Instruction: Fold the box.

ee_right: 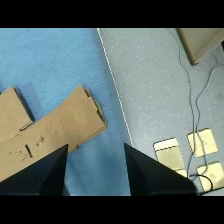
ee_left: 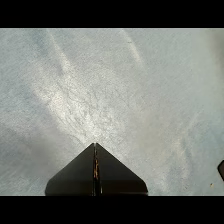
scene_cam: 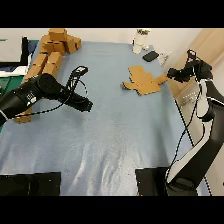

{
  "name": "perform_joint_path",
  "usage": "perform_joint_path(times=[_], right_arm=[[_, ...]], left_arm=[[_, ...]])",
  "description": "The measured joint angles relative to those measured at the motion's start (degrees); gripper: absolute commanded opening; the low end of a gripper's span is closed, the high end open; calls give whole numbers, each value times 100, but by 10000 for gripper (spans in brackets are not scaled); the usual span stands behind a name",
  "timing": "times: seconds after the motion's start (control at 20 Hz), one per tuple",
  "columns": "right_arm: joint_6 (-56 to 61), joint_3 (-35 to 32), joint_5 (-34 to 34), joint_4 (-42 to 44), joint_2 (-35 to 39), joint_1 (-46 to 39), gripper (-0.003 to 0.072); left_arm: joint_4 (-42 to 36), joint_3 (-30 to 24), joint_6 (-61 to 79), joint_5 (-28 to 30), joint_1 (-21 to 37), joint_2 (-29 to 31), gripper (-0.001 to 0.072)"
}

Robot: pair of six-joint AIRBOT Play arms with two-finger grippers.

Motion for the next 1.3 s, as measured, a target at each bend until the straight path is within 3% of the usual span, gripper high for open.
perform_joint_path(times=[0.15,0.2,0.45,0.5,1.3], right_arm=[[-120,164,15,118,-227,13,503],[-149,199,22,155,-273,15,438],[-363,271,39,319,-391,59,425],[-402,275,31,326,-398,79,382],[-601,446,385,267,-542,127,383]], left_arm=[[0,0,0,0,0,0,11],[0,0,0,2,0,0,11],[0,0,-2,0,0,0,11],[0,0,0,0,0,0,11],[-2,0,0,2,0,0,11]])
